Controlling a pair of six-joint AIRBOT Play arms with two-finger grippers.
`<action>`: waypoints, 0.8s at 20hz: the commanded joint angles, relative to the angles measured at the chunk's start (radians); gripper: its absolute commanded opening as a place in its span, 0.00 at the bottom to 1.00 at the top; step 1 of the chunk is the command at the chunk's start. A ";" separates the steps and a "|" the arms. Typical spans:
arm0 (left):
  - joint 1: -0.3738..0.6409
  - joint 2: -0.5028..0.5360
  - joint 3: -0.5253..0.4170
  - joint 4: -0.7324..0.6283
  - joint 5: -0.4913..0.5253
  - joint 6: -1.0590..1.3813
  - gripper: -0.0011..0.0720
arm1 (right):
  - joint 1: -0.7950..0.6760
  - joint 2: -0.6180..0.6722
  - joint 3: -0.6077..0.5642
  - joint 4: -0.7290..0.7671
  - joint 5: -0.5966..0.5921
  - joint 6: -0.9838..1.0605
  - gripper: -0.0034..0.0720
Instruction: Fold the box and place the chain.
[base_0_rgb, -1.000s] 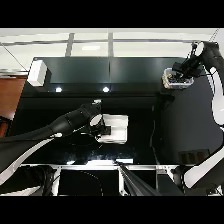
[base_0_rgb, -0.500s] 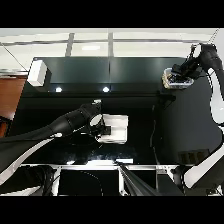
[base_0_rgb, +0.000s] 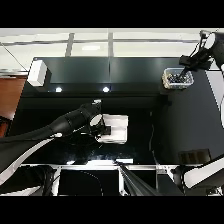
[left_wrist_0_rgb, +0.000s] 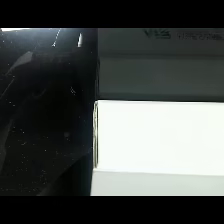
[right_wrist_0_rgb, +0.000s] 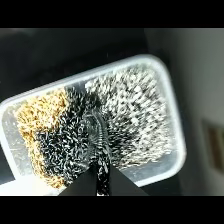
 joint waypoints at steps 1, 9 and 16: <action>0.000 0.000 0.000 0.000 0.000 0.000 0.06 | 0.000 0.064 0.001 -0.009 -0.014 -0.035 0.08; 0.000 0.000 0.000 0.003 0.000 0.000 0.06 | -0.001 0.105 0.001 0.008 -0.046 -0.076 0.08; 0.000 0.000 0.000 0.003 0.000 0.000 0.06 | -0.001 0.105 0.001 0.009 -0.042 -0.079 0.08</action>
